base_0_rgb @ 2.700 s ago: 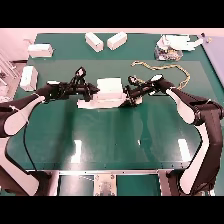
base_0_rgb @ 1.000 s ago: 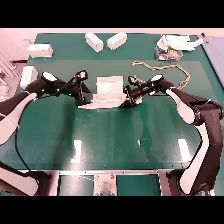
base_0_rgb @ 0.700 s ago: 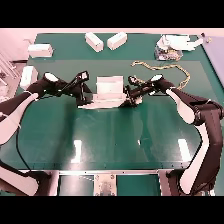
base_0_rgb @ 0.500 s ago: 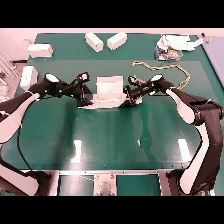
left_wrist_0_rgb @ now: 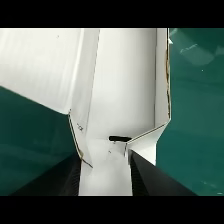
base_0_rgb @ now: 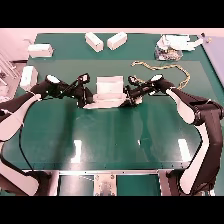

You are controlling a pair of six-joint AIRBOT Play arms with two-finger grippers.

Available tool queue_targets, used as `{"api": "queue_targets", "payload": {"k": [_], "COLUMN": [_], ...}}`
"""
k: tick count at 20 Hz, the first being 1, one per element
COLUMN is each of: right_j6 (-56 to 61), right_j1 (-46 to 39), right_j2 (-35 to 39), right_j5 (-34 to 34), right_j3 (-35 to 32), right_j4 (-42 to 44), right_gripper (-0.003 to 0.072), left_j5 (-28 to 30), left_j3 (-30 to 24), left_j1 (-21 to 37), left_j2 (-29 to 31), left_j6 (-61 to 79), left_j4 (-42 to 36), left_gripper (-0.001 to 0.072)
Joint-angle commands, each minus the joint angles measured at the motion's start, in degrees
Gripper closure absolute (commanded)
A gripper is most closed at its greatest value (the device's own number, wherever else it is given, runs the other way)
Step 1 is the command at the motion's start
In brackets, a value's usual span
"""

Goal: Fold the box and place the chain.

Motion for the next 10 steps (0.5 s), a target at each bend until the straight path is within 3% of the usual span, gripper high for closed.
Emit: {"api": "queue_targets", "payload": {"k": [1, 6, 7, 8, 10], "right_j6": [0.0, 0.0, 0.0, 0.0, 0.0], "right_j1": [0.0, 0.0, 0.0, 0.0, 0.0], "right_j2": [0.0, 0.0, 0.0, 0.0, 0.0], "right_j5": [0.0, 0.0, 0.0, 0.0, 0.0], "right_j3": [0.0, 0.0, 0.0, 0.0, 0.0], "right_j4": [0.0, 0.0, 0.0, 0.0, 0.0], "right_gripper": [0.0188, 0.0188, 0.0188, 0.0188, 0.0188], "left_j5": [-0.5, -2.4, -2.6, -2.6, -2.6], "left_j3": [0.0, 0.0, 0.0, 0.1, 0.1], "left_j1": [0.0, 0.0, 0.0, 0.0, 0.0], "left_j2": [-0.1, -0.3, -0.4, -0.5, -0.5], "left_j6": [1.2, 1.2, 1.2, 1.2, 1.3], "left_j4": [-1.0, -2.9, -3.0, -3.0, -3.3], "left_gripper": [0.036, 0.0364, 0.0542, 0.058, 0.0578]}}
